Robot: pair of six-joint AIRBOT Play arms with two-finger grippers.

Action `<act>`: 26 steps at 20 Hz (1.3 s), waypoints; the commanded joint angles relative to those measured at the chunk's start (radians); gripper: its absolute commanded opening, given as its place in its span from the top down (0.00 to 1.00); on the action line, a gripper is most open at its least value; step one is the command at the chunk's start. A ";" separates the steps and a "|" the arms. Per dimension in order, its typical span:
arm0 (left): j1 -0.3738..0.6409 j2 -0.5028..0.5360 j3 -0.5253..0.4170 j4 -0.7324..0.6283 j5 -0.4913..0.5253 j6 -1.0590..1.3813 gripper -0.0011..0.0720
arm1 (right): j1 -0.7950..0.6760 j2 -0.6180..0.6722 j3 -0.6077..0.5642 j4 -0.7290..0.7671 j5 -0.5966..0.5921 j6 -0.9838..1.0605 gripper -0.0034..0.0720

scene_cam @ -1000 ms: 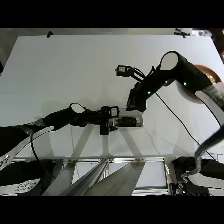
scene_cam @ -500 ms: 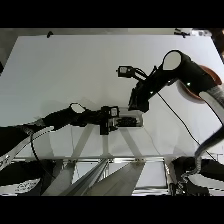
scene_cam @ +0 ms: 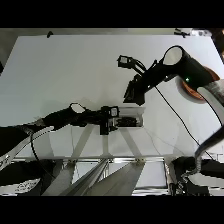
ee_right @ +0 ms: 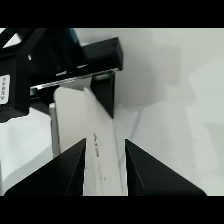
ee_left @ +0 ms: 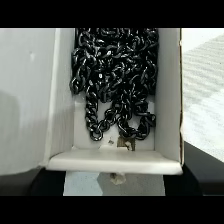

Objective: Fold the box and place the chain.

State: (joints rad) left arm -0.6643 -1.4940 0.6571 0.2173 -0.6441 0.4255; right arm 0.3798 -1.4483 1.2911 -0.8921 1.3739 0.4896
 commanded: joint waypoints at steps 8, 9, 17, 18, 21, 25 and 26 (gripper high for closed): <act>0.000 0.000 0.000 0.000 0.000 0.000 0.75 | 0.057 -0.007 -0.034 -0.126 0.117 0.033 0.60; 0.000 0.000 0.000 0.000 0.000 0.000 0.75 | 0.069 -0.003 -0.044 -0.126 0.118 0.034 0.60; 0.000 0.000 0.000 0.000 0.000 0.000 0.75 | 0.122 0.045 -0.176 -0.183 0.039 0.081 0.58; 0.000 0.000 0.000 0.000 0.000 0.000 0.75 | 0.126 0.055 -0.183 -0.193 0.024 0.091 0.51; 0.000 0.000 0.000 0.000 0.000 0.000 0.75 | 0.144 0.087 -0.199 -0.233 -0.004 0.114 0.46; 0.000 0.000 0.000 0.000 0.000 0.000 0.75 | 0.164 0.104 -0.231 -0.252 -0.044 0.143 0.46; 0.000 0.000 0.000 0.000 0.000 0.000 0.75 | 0.172 0.104 -0.242 -0.263 -0.058 0.147 0.46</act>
